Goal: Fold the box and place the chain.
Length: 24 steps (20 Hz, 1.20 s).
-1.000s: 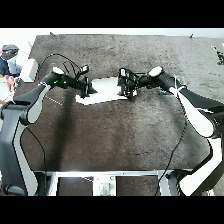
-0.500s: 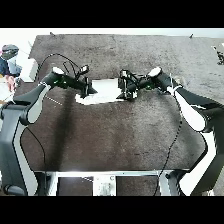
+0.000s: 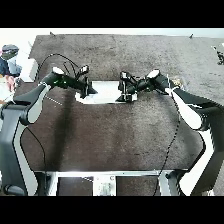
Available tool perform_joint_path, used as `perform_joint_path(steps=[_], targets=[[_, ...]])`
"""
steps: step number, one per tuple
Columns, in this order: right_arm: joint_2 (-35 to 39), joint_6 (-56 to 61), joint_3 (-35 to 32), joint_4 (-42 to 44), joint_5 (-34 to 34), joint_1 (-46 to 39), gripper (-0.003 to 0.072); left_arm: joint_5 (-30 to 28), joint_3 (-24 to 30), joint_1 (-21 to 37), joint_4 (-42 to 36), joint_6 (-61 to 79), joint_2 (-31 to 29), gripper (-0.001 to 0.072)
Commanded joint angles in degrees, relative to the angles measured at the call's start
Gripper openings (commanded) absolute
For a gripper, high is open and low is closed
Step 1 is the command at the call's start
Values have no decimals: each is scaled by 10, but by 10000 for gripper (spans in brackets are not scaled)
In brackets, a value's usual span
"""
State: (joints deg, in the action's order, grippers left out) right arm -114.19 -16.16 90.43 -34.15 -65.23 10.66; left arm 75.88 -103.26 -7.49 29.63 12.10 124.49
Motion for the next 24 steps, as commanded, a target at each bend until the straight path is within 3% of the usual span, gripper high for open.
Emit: perform_joint_path(steps=[1,9,24], targets=[[-3,-6,0,1,-2,1,618,-1,0,0,-1,0,0,13],[-52,36,61,1,-41,6,601,-1,0,0,-1,0,0,13],[-56,31,62,-16,-27,9,598,-4,0,0,-1,0,0,13]])
